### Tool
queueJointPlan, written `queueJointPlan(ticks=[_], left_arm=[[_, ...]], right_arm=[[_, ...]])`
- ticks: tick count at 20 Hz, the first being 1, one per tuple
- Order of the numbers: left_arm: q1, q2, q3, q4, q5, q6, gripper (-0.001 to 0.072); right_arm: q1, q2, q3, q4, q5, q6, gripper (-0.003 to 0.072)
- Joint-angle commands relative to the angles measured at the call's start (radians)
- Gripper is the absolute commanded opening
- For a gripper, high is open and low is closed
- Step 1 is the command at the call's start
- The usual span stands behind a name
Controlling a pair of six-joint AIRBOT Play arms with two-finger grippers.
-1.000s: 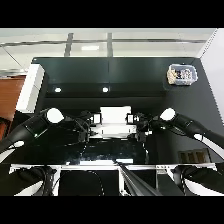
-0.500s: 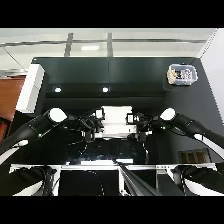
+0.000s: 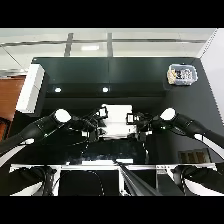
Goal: Fold the box and place the chain.
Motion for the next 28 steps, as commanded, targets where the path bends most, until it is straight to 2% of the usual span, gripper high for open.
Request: queueJointPlan(ticks=[1,3,4,6,10,13,15,16,18,19,23,26,28], left_arm=[[-0.001,-0.001,0.005,0.017,-0.005,-0.011,0.0063],[-0.001,0.002,0.009,0.018,-0.02,-0.024,0.0275],[0.007,0.015,0.017,0.053,-0.034,-0.076,0.0027],[0.047,0.067,0.042,0.139,-0.092,-0.241,0.0021],[0.182,0.253,0.052,0.402,-0.192,-0.62,0.0021],[0.346,0.304,0.027,0.568,-0.261,-1.109,0.0022],[0.48,0.284,-0.011,0.526,-0.299,-1.321,0.0022],[0.541,0.277,-0.047,0.442,-0.297,-1.417,0.0021],[0.612,0.253,-0.119,0.255,-0.301,-1.386,0.002],[0.62,0.226,-0.141,0.212,-0.318,-1.344,0.002],[0.542,0.104,-0.148,0.156,-0.349,-1.231,0.002],[0.415,0.041,-0.146,0.146,-0.249,-1.236,0.002],[0.362,0.006,-0.145,0.079,-0.217,-1.214,0.0021]], right_arm=[[0.0,-0.001,0.0,0.0,0.001,0.0,0.0097],[0.0,-0.001,0.0,0.0,0.001,0.0,0.0098],[0.0,-0.001,0.0,0.0,0.001,0.0,0.0097],[0.0,-0.001,0.0,0.0,0.001,0.0,0.0098],[0.0,-0.001,0.0,0.0,0.001,0.0,0.0097],[0.0,-0.001,0.0,0.0,0.001,0.0,0.0097],[0.0,-0.001,0.0,0.0,0.001,0.0,0.0097],[0.0,-0.001,0.0,-0.001,0.001,0.0,0.0098],[0.0,-0.001,0.0,0.0,0.0,0.0,0.0098],[0.0,-0.001,0.0,-0.001,0.001,0.0,0.0097],[0.0,-0.001,0.0,0.0,0.001,0.0,0.0097],[0.0,-0.001,0.0,0.0,0.001,0.0,0.0097],[0.0,-0.001,0.0,0.0,0.001,-0.001,0.0098]])
